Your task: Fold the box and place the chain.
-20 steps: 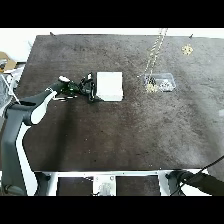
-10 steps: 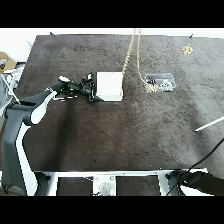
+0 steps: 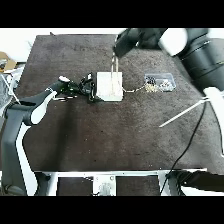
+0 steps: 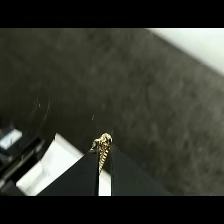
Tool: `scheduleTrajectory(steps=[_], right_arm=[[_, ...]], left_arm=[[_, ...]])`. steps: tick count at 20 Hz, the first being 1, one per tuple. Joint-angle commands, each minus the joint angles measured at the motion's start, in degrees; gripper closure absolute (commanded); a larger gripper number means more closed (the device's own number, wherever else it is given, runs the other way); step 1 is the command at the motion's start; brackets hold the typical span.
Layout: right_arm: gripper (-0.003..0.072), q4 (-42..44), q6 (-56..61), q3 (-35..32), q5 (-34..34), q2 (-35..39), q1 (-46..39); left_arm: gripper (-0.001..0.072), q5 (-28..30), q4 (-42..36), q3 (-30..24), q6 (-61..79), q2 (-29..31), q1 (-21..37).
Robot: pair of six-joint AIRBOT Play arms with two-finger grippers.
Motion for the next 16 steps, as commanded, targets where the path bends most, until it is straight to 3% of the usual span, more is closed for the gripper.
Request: scheduleTrajectory(steps=[1,2,3,4,8,9,11,14,16], right_arm=[[0.0682,0.48,1.97,-10.60,-7.54,-3.19,0.15],[0.0680,0.39,3.72,-12.94,-10.93,-4.81,0.13],[0.0511,0.50,4.63,-13.84,-11.39,-6.49,0.07],[0.0290,0.44,5.33,-13.90,-10.16,-7.63,0.02],[0.0276,0.42,9.35,-13.92,-2.80,-7.23,-3.58],[0.0398,0.42,11.43,-14.16,0.92,-6.82,-5.75],[0.0441,0.50,14.62,-17.03,4.09,-5.64,-10.27],[0.0440,4.33,18.86,-25.33,-0.37,-4.44,-17.73],[0.0440,9.62,19.54,-31.61,-8.83,-4.46,-21.70]], left_arm=[[0.0251,0.02,0.02,0.02,0.02,0.02,0.00],[0.0251,0.02,0.02,0.02,0.02,0.02,0.00],[0.0251,0.00,0.02,0.02,0.02,0.02,0.00],[0.0251,0.00,0.02,0.02,0.02,0.02,0.00],[0.0251,0.00,0.02,0.02,0.02,0.02,0.00],[0.0251,0.00,0.02,0.02,0.02,0.02,0.00],[0.0251,0.00,0.02,0.02,0.02,0.02,0.00],[0.0251,0.02,0.02,0.02,0.02,0.02,0.00],[0.0250,0.00,0.02,0.02,0.02,0.02,0.00]])
